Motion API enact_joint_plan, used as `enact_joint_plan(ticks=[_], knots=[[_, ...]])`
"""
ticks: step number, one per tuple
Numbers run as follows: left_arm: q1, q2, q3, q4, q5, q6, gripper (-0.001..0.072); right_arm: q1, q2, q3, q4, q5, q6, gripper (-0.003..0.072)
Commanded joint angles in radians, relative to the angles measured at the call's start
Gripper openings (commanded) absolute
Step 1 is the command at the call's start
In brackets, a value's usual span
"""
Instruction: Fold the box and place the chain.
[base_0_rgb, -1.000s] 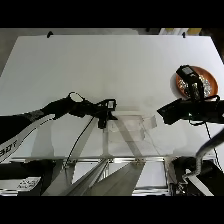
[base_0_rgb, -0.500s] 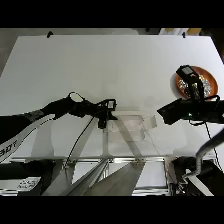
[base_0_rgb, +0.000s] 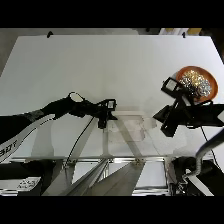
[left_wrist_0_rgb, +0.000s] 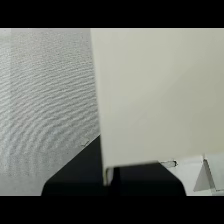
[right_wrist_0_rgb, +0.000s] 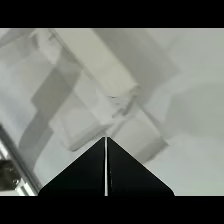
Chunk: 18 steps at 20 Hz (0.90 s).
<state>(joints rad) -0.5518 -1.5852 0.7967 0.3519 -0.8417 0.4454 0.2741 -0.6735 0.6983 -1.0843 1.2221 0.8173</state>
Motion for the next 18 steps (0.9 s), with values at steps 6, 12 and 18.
enact_joint_plan(ticks=[6,12,18], knots=[[0.000,-0.001,-0.001,0.000,0.000,0.000,0.0012,0.234,-0.098,-0.240,-0.024,-0.070,-0.426,0.0017],[0.000,-0.001,-0.001,0.000,0.000,0.000,0.0012,0.294,-0.103,-0.363,-0.069,-0.369,-0.435,0.0648],[0.000,-0.001,-0.001,0.000,0.000,0.000,0.0012,0.422,-0.104,-0.444,-0.082,-0.614,-0.530,0.0683]])
